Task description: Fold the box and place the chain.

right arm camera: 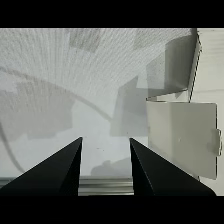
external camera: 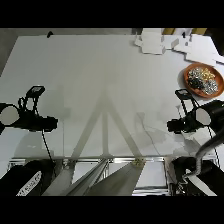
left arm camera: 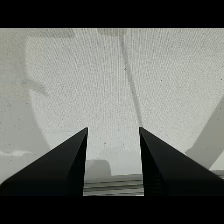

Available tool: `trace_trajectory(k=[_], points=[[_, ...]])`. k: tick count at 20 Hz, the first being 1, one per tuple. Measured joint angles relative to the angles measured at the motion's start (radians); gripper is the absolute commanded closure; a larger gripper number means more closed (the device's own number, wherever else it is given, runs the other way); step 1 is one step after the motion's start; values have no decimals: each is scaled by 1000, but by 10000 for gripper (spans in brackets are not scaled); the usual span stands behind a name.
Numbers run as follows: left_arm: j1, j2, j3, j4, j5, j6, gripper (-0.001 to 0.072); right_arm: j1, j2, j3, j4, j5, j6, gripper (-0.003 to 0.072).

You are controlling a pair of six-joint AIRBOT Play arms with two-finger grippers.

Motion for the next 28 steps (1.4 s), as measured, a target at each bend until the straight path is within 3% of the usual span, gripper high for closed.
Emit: trace_trajectory(k=[13,21,22,23,25,26,27,28], points=[[0,0,0,0,0,0,347,0,0,0,-1,-6,0,353],[0,0,0,0,0,0,347,-3,0,34,29,-130,-56,355],[0,0,0,0,0,0,347,-12,-1,56,14,-126,-82,363],[0,0,0,0,0,0,347,-29,-3,81,-16,-118,-106,425],[0,0,0,0,0,0,347,-92,-15,124,-93,-107,-163,440],[0,0,0,0,0,0,347,-142,-30,140,-140,-103,-203,396],[0,0,0,0,0,0,347,-200,-51,152,-186,-100,-233,277],[0,0,0,0,0,0,347,-256,-78,160,-219,-105,-253,229]])
